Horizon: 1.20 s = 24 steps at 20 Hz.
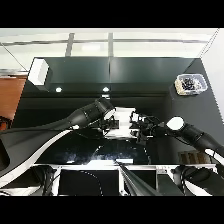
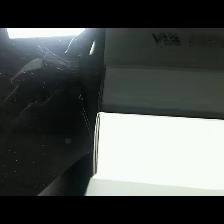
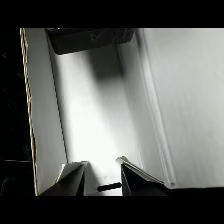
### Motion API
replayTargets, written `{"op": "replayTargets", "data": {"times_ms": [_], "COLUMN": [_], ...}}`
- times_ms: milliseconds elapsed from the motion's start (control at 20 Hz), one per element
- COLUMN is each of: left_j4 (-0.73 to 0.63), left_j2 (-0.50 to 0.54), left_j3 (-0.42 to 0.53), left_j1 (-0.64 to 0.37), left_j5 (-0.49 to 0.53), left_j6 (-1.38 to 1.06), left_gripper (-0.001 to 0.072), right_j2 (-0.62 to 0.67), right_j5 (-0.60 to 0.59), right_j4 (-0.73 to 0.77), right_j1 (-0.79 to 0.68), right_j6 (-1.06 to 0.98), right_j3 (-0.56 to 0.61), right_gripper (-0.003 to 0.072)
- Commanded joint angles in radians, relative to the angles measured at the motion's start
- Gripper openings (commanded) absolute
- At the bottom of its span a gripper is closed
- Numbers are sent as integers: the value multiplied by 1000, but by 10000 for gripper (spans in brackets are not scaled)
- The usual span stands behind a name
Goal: Fold the box and place the chain.
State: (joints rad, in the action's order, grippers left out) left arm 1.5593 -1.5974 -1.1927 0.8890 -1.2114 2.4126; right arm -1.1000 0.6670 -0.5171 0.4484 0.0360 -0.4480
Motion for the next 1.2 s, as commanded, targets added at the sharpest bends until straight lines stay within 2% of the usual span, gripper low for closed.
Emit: {"op": "replayTargets", "data": {"times_ms": [0, 100, 150, 250, 400, 550, 650, 800, 1000, 1150], "left_j4": [-1, -1, 0, 0, 0, 0, -1, 0, 0, 0], "left_j2": [0, 0, 0, 0, 0, 0, 0, 0, 0, 0], "left_j3": [0, 0, 0, 0, 0, 0, 0, 0, 0, 0], "left_j1": [0, 0, 0, 0, 0, 0, 0, 0, 0, 0], "left_j5": [2, 2, 3, 7, 4, 5, 5, 5, 3, 3], "left_j6": [0, 0, 0, 0, 0, 0, 0, 0, 0, 0], "left_gripper": [24, 24, 24, 24, 24, 24, 24, 25, 24, 24], "right_j2": [-1, 1, 10, 63, 180, 269, 253, 161, -17, -109], "right_j5": [-22, -22, -21, 42, 290, 313, 312, 370, 409, 410], "right_j4": [-12, -19, -40, -177, -437, -631, -601, -459, -158, -52], "right_j1": [1, 0, -4, -38, -182, -425, -563, -606, -522, -454], "right_j6": [-37, -65, -135, -468, -998, -1385, -1527, -1490, -1243, -1130], "right_j3": [0, 0, -2, -23, -110, -120, -92, -23, 0, 0], "right_gripper": [380, 177, 8, 16, 16, 16, 16, 16, 16, 17]}}
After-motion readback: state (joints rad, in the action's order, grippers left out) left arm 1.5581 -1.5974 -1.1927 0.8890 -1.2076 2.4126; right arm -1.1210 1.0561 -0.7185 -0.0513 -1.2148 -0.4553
